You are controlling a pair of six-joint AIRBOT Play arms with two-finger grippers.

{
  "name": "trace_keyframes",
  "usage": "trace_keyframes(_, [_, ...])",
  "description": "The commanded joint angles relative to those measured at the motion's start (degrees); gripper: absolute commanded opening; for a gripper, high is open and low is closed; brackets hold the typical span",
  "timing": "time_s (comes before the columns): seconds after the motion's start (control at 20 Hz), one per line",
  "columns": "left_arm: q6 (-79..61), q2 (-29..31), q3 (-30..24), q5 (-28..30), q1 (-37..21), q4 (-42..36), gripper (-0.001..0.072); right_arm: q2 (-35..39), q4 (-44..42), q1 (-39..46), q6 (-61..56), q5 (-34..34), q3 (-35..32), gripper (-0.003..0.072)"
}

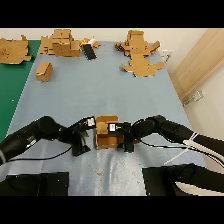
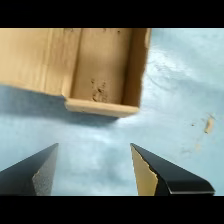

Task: Fold the box.

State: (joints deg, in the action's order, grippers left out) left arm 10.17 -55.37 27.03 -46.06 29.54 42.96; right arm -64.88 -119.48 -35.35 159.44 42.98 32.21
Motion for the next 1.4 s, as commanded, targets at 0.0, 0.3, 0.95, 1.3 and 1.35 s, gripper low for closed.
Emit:
trace_keyframes(0.0, [-9.97,8.46,-7.43,0.28,-2.64,-9.01,0.0720,-0.04,0.17,0.00,0.00,0.00,-0.02,0.0568])
trace_keyframes(0.3, [-32.06,2.03,-9.14,6.64,-0.79,-22.64,0.0720,-0.04,0.20,0.00,0.00,-0.02,-0.02,0.0568])
trace_keyframes(0.95, [-32.68,-5.20,-6.21,7.06,0.13,-26.58,0.0720,-0.04,0.28,0.00,0.02,-0.02,-0.02,0.0568])
trace_keyframes(1.3, [-32.68,-6.78,-4.39,7.02,0.13,-27.93,0.0720,-0.04,0.37,0.00,0.00,0.00,-0.02,0.0568])
trace_keyframes(1.35, [-32.68,-6.78,-4.39,6.93,0.13,-27.93,0.0720,-0.04,0.35,0.00,0.02,0.00,-0.02,0.0568])
